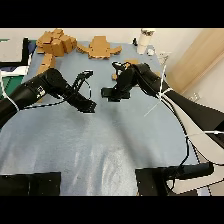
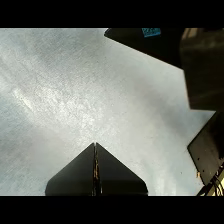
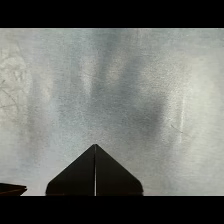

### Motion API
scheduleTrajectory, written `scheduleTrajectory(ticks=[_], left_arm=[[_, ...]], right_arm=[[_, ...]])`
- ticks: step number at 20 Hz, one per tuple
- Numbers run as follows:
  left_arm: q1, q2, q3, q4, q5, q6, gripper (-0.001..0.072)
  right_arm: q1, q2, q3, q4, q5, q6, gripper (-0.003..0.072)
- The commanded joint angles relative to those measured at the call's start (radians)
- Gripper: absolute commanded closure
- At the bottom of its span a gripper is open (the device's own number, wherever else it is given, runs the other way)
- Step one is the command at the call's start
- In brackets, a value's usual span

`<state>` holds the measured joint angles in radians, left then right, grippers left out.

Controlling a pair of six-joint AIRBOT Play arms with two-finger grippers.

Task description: Fold the box.

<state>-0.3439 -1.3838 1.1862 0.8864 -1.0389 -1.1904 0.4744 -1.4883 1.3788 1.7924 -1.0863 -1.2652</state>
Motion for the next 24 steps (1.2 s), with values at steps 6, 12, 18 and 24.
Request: scheduleTrajectory(ticks=[6, 12, 18, 24], left_arm=[[0.001, 0.000, 0.001, 0.000, 0.000, 0.000, 0.0697], [0.001, 0.000, 0.001, 0.000, 0.000, 0.000, 0.0697], [0.001, 0.000, 0.001, 0.000, 0.000, 0.000, 0.0696], [0.001, 0.000, 0.001, 0.000, 0.000, 0.000, 0.0697]], right_arm=[[-0.009, 0.000, 0.002, -0.019, -0.006, 0.002, 0.0681], [-0.394, -0.068, 0.138, -0.067, -0.055, -0.048, 0.0512], [-0.884, -0.301, 0.348, 0.304, 0.037, -0.363, 0.0365], [-1.030, -0.549, 0.528, 0.511, 0.081, -0.463, 0.0365]])
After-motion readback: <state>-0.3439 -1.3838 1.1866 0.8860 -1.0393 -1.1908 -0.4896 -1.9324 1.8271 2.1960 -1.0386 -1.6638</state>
